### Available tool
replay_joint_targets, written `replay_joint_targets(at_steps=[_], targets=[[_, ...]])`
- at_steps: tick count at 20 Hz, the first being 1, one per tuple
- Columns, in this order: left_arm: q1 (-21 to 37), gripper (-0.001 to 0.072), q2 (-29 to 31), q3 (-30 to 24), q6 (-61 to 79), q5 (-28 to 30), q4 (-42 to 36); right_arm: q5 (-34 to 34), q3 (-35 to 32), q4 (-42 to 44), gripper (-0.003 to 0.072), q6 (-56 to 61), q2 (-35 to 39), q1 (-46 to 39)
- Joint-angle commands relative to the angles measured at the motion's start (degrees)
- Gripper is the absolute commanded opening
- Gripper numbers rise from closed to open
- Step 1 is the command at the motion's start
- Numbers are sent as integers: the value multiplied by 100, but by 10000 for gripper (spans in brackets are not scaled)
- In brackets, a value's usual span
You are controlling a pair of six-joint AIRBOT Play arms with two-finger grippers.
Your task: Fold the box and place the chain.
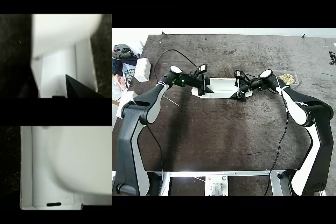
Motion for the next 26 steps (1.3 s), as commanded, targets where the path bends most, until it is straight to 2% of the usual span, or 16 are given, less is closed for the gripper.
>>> replay_joint_targets(at_steps=[1,4,7,11,12,13,14,19,26], targets=[[39,466,52,11,-151,-120,-55,44,2,-13,442,-9,-2,0],[212,466,111,245,-459,-505,-57,42,2,-13,442,-9,-2,0],[459,466,162,520,-796,-1233,-66,42,2,-13,442,-9,-2,0],[673,465,262,564,-1016,-1867,-164,42,2,-13,442,-9,-2,0],[673,444,264,564,-1137,-1915,-280,42,2,-13,441,-9,-2,0],[643,222,264,562,-1187,-1943,-348,42,2,-13,442,-9,-2,0],[575,14,264,538,-1156,-1928,-417,42,2,-15,442,-9,-2,-2],[225,13,258,516,-1128,-1416,-363,42,2,-13,442,-9,-2,0],[136,13,258,516,-1128,98,-708,42,2,-13,442,-9,-2,0]])
